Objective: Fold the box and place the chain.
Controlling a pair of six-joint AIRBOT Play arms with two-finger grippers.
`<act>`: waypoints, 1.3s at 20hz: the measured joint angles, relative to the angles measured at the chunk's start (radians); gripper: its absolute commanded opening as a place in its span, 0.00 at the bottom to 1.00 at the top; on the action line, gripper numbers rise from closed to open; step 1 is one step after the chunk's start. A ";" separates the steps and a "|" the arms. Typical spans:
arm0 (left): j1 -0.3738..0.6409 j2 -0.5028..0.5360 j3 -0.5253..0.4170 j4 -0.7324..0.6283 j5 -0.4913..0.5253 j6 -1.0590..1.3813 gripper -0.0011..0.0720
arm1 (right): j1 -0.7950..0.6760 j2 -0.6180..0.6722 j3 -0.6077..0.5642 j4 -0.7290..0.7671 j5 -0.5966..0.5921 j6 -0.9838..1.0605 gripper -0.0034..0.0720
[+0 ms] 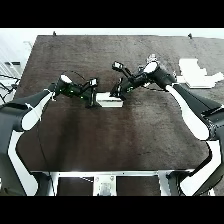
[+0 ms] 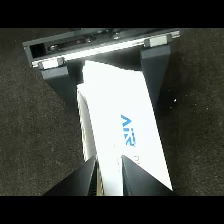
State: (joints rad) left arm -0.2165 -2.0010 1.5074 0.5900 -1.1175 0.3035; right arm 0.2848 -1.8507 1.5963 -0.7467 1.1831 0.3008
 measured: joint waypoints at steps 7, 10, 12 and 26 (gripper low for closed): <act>0.000 0.000 0.000 0.000 0.000 0.000 0.49 | 0.002 0.000 -0.014 -0.009 0.004 0.000 0.24; 0.000 0.000 0.000 0.000 0.000 0.001 0.49 | 0.002 -0.001 -0.034 -0.008 0.006 0.001 0.25; 0.000 0.000 0.000 0.000 0.000 0.002 0.49 | 0.002 -0.002 -0.046 -0.009 0.006 0.003 0.43; -0.001 0.000 0.000 0.000 0.000 0.001 0.49 | -0.032 -0.011 -0.035 0.192 0.013 -0.015 0.05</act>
State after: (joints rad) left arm -0.2173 -2.0010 1.5074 0.5903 -1.1179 0.3042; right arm 0.2531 -1.8614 1.5616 -0.5552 1.1957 0.2859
